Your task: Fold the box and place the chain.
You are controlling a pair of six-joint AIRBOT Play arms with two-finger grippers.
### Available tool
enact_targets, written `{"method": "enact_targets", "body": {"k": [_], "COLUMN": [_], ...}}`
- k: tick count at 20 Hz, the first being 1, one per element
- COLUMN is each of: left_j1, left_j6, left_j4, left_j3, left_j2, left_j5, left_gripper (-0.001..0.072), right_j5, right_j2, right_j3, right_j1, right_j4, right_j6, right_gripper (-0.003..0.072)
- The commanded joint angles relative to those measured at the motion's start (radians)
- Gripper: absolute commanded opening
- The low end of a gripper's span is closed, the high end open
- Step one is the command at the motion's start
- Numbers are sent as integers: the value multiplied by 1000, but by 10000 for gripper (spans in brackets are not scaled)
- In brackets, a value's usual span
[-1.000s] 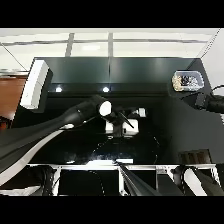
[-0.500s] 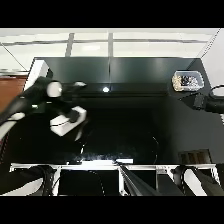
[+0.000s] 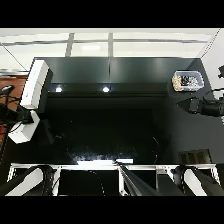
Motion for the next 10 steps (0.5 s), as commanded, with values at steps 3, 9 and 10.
{"method": "enact_targets", "body": {"k": [3, 9, 10], "left_j1": [117, 116, 116], "left_j6": [275, 488, 488], "left_j4": [-99, -276, -275], "left_j3": [-48, -56, -56], "left_j2": [8, -69, -82], "left_j5": [271, 393, 415], "left_gripper": [295, 297, 298], "right_j5": [-25, -68, -68], "right_j2": [0, 0, 0], "right_j3": [-10, -10, -10], "right_j1": [1, 1, 1], "right_j4": [8, 13, 13], "right_j6": [38, 69, 71], "right_gripper": [11, 12, 11]}}
